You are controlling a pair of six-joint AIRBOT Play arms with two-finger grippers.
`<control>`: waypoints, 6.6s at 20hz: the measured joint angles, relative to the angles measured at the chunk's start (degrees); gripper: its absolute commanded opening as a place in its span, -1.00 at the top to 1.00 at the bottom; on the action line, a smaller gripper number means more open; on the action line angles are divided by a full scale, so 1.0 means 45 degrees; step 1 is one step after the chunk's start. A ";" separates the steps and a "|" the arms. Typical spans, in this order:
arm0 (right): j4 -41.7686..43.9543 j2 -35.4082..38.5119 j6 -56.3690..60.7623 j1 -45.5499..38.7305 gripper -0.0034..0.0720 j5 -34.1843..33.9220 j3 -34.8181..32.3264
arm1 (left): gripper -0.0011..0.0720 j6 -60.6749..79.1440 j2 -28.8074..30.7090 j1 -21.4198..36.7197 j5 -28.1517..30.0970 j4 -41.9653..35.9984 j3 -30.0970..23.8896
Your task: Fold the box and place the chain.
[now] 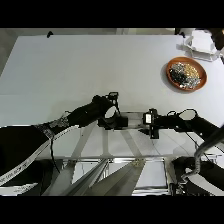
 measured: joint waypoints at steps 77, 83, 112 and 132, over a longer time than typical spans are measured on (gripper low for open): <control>0.0000 -0.0019 -0.0005 0.0024 0.31 -0.0005 -0.0005 | -0.98 3.0765 0.2909 0.3740 0.3240 -0.7451 -0.5115; 0.0000 -0.0019 -0.0005 0.0024 0.31 0.0000 -0.0005 | -0.98 3.1163 0.2356 0.3735 0.3283 -0.8612 -0.5124; 0.0005 -0.0019 0.0010 0.0019 0.31 0.0005 -0.0005 | -0.22 3.1241 0.1277 0.3400 0.3672 -1.0686 -0.5119; 0.0000 -0.0010 0.0000 0.0019 0.67 0.0024 -0.0005 | -0.22 3.1192 0.1268 0.3400 0.3483 -1.0686 -0.5119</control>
